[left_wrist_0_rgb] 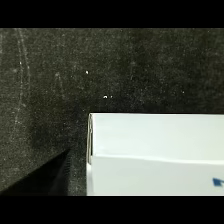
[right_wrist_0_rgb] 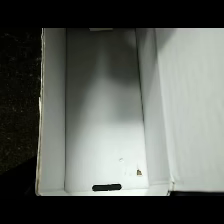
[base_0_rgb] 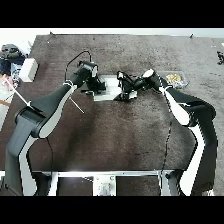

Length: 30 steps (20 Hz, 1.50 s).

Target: Fold the box and place the chain.

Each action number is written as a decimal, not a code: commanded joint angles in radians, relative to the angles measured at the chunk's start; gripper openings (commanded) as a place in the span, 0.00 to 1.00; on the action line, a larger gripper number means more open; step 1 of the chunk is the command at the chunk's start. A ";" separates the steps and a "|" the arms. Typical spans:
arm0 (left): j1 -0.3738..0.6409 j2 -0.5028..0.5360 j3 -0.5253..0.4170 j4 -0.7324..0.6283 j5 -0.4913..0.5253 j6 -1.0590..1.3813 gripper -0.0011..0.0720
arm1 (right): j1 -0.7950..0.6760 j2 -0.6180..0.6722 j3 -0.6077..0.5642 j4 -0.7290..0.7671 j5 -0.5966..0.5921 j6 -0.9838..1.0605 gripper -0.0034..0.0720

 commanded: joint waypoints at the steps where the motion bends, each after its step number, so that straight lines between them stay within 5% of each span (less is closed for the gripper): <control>1: -0.001 -0.007 0.006 0.029 -0.004 -0.052 0.24 | 0.001 -0.001 0.000 0.000 0.000 0.000 0.72; 8: -0.001 -0.024 0.006 0.026 -0.010 -0.061 0.24 | 0.001 -0.001 0.000 0.000 0.000 0.000 0.72; 10: -0.001 -0.027 0.010 0.027 -0.012 -0.059 0.03 | 0.001 -0.001 0.000 0.000 0.000 0.000 0.72; 15: -0.001 -0.029 0.011 0.025 -0.015 -0.051 0.03 | 0.001 -0.001 0.000 0.000 0.000 0.000 0.72; 17: -0.001 -0.029 0.022 0.021 -0.012 0.001 0.27 | 0.001 -0.001 0.000 0.000 0.000 0.000 0.72; 21: -0.001 -0.028 0.048 0.008 -0.036 0.023 0.27 | 0.001 -0.001 0.000 0.000 0.000 0.000 0.72; 23: -0.001 -0.026 0.055 -0.008 -0.047 0.073 0.52 | 0.001 -0.001 0.000 0.000 0.000 0.000 0.72; 30: 0.000 0.023 0.132 -0.040 -0.195 0.156 0.51 | 0.001 -0.001 0.000 0.000 0.000 0.000 0.72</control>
